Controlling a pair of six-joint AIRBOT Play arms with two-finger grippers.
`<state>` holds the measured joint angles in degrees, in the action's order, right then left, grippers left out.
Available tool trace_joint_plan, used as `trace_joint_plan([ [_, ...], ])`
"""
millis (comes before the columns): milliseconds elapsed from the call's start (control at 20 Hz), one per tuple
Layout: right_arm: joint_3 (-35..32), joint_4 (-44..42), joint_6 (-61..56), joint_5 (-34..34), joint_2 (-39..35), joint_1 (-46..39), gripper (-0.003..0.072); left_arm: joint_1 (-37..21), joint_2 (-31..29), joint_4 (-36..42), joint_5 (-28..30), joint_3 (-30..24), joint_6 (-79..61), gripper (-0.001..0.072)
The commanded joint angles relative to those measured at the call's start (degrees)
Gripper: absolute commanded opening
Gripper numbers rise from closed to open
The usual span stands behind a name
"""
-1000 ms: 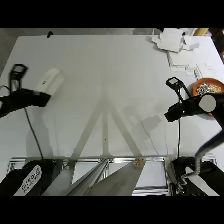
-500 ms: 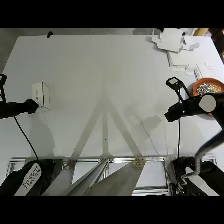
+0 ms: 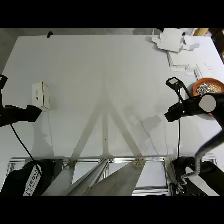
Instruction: Fold the box and place the chain.
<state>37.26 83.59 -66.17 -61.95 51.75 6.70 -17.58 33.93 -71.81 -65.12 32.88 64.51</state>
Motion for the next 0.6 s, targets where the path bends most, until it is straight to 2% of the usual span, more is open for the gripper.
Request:
trace_joint_plan([
  [0, 0.0, 0.0, 0.0, 0.0, 0.0, 0.0, 0.0021, 2.9, -1.9, 0.0, -4.2, 0.0, 0.0, 0.07],
  [550, 0.0, 0.0, 0.0, 0.0, 0.0, 0.0, 0.0021, 3.9, -1.9, 0.0, -5.9, 0.0, 0.0, 0.0699],
])
